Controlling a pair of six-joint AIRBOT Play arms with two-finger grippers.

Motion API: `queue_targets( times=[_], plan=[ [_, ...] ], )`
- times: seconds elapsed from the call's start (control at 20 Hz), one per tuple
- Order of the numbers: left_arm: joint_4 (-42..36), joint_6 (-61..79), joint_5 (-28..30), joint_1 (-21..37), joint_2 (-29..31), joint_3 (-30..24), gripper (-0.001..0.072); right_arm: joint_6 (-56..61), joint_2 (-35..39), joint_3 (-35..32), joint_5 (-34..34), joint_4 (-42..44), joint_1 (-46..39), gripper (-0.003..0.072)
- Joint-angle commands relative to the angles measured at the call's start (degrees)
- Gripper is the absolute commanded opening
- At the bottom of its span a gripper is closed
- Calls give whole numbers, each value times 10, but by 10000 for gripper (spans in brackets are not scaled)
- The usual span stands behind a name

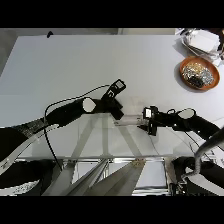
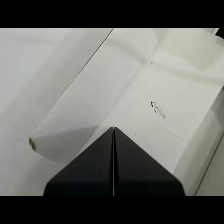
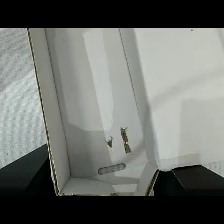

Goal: Fold the box and place the chain.

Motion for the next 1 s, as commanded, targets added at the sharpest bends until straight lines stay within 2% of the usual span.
queue_targets(
  times=[0.0,0.3,0.45,0.55,0.6,0.65,0.75,0.8,0.95],
  plan=[
    [66,-2,-20,0,35,0,-1,0,0,0,0,0,0,401],
    [318,-83,-119,12,126,-4,-2,0,0,0,0,0,0,401],
    [360,-43,-177,36,152,-20,0,0,0,0,0,0,0,401],
    [335,46,-214,39,151,-39,7,0,0,0,0,0,0,401],
    [328,85,-232,39,148,-49,48,0,0,0,0,0,0,401],
    [328,113,-238,39,143,-59,152,0,0,0,0,0,0,401],
    [322,151,-227,39,125,-68,301,0,0,0,0,0,0,401],
    [312,167,-216,39,115,-68,352,0,0,0,0,0,0,401],
    [245,254,-197,38,81,-68,380,0,0,0,0,0,0,401]
  ],
)
